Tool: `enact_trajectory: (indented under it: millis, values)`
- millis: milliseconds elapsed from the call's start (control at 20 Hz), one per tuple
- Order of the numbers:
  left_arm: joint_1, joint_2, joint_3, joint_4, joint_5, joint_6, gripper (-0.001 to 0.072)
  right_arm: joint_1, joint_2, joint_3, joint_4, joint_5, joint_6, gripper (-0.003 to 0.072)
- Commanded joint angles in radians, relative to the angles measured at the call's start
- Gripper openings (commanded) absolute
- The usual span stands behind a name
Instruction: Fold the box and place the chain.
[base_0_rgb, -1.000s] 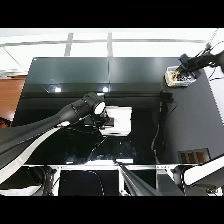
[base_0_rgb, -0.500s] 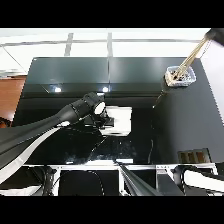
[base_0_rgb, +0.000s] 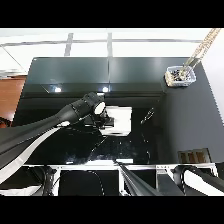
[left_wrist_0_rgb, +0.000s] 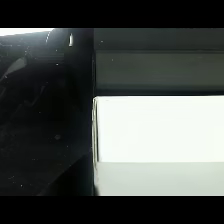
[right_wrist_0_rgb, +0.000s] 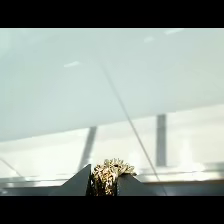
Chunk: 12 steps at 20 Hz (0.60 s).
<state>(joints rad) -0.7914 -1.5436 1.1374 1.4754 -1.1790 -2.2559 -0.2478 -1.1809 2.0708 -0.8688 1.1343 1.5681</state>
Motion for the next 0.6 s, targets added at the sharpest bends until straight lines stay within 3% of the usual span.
enact_trajectory:
  millis: [0,300,550]
  values:
    - [0.0,-0.001,0.001,0.0,0.001,0.0,0.003,0.0,0.042,0.023,0.171,0.023,-0.047,0.0014]
    - [0.0,-0.001,0.001,0.0,-0.001,0.0,0.0031,0.0,0.068,0.021,0.39,0.185,-0.085,0.0015]
    - [0.0,-0.001,0.001,0.0,-0.001,0.0,0.003,0.051,0.071,-0.031,0.401,0.374,-0.092,0.0015]
